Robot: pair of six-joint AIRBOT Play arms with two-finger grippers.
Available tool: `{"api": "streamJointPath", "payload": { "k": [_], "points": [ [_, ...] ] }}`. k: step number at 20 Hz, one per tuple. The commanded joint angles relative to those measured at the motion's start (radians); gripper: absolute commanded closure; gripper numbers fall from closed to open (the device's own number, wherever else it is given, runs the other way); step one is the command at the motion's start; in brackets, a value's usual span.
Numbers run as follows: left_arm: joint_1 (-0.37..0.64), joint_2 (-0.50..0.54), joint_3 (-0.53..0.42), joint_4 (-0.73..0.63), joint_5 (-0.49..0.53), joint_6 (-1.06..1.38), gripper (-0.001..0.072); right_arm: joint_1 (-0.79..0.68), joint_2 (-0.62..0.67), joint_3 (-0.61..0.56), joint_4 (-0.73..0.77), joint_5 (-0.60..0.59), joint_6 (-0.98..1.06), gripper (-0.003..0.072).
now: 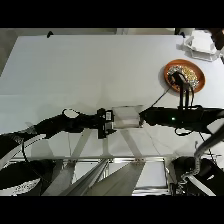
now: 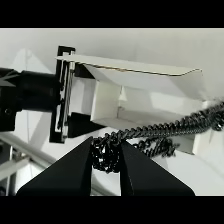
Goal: Fold the box and place the chain.
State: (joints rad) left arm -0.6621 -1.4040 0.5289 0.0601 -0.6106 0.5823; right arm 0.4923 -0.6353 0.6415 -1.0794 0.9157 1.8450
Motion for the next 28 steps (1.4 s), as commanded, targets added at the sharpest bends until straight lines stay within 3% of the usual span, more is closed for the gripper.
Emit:
{"api": "streamJointPath", "payload": {
  "k": [1, 7, 15, 16, 17, 18, 20, 25, 28],
  "points": [
    [0.0, 0.001, 0.0, 0.0, 0.0, 0.0, 0.0559, 0.1, -0.006, -0.072, -0.026, -0.235, 0.1, 0.0672],
    [0.0, 0.001, 0.0, 0.0, 0.0, 0.0, 0.0559, 0.214, -0.18, -0.081, -0.091, -0.343, 0.114, 0.0672],
    [0.0, 0.001, 0.0, 0.0, 0.0, 0.0, 0.0559, 0.25, -0.321, -0.081, -0.14, -0.323, 0.108, 0.0666],
    [0.0, 0.001, 0.0, 0.0, 0.0, 0.0, 0.0559, 0.25, -0.326, -0.081, -0.145, -0.321, 0.077, 0.0548],
    [0.0, 0.001, 0.0, 0.0, 0.0, 0.0, 0.0559, 0.251, -0.33, -0.081, -0.144, -0.319, 0.05, 0.0371],
    [0.0, 0.001, 0.0, 0.0, 0.0, 0.0, 0.0559, 0.251, -0.335, -0.081, -0.144, -0.318, 0.039, 0.0331],
    [0.0, 0.001, 0.0, 0.0, 0.0, 0.0, 0.0559, 0.25, -0.34, -0.081, -0.144, -0.321, 0.039, 0.0392],
    [0.0, 0.001, 0.0, 0.0, 0.0, 0.0, 0.0559, 0.248, -0.309, -0.08, -0.144, -0.311, 0.028, 0.0392],
    [0.0, 0.001, 0.0, 0.0, 0.0, 0.0, 0.0559, 0.185, -0.193, -0.078, -0.148, -0.209, -0.039, 0.039]
  ]
}}
